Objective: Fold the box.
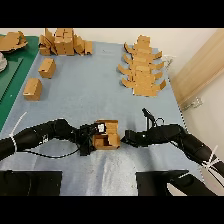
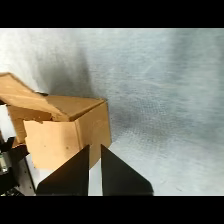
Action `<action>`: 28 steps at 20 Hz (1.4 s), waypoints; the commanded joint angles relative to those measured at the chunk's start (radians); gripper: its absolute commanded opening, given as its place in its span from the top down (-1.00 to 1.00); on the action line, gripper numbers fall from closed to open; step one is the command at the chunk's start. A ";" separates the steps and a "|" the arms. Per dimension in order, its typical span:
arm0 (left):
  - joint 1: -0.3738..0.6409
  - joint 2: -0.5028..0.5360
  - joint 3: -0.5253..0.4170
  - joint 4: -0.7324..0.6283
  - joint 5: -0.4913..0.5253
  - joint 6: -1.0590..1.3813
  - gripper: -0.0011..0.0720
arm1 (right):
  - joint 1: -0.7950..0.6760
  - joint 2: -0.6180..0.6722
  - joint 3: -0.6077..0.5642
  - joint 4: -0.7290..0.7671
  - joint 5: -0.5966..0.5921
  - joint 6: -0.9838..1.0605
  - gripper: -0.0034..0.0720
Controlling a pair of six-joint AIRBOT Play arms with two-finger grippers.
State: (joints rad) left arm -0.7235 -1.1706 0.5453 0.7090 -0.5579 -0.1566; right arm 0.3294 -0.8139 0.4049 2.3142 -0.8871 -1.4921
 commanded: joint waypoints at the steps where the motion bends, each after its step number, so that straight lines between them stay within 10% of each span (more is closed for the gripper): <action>1: 0.000 0.001 0.000 0.000 0.000 0.000 -0.27 | 0.026 0.007 0.005 0.043 0.010 -0.001 0.60; 10: 0.000 0.001 0.000 0.000 0.000 0.000 -0.27 | 0.042 0.003 0.005 0.051 0.029 -0.001 0.10; 17: 0.000 0.001 0.000 0.000 -0.001 0.000 -0.27 | 0.151 -0.154 0.074 -0.049 0.067 0.006 0.11; 23: 0.000 0.001 0.000 0.000 -0.001 0.000 -0.26 | 0.365 -0.324 0.341 -0.616 -0.134 0.435 0.11; 28: 0.000 0.001 0.000 0.001 0.001 0.000 -0.27 | 0.432 -0.439 0.514 -0.716 -0.293 0.547 0.11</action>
State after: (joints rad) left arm -0.7235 -1.1706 0.5453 0.7094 -0.5583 -0.1566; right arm 0.7185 -1.1873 0.8242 1.7218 -1.0645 -1.0595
